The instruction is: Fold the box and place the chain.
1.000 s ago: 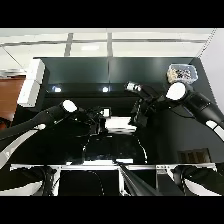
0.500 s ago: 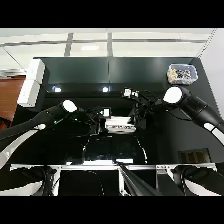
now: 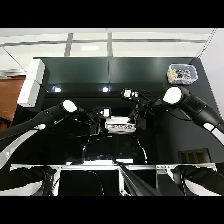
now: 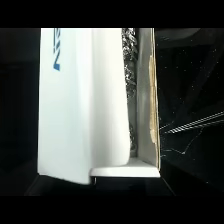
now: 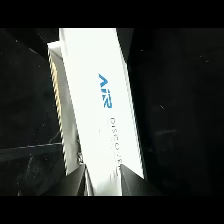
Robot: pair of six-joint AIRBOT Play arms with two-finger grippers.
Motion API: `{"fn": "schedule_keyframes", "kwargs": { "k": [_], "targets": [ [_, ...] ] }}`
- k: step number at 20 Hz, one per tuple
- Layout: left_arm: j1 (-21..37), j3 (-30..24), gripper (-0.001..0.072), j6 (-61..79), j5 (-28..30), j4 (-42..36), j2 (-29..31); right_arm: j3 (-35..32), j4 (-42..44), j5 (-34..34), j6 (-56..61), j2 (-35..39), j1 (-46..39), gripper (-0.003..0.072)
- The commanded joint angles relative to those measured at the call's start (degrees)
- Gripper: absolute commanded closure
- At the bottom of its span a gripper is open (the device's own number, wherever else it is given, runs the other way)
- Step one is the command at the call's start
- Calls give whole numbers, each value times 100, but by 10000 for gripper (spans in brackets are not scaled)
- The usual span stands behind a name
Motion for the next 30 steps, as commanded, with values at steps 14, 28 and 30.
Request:
{"fn": "schedule_keyframes", "kwargs": {
  "k": [14, 28, 30],
  "targets": [
    [-2, 4, 356, 0, -4, 0, -4, -94, -114, 11, -2, -4, 4, 400],
    [-2, 4, 356, 0, -4, 0, -4, -122, -345, -146, 2, -15, 278, 300],
    [-2, 4, 356, 0, -4, 2, -4, -122, -369, -138, 35, -15, 278, 300]
  ]
}}
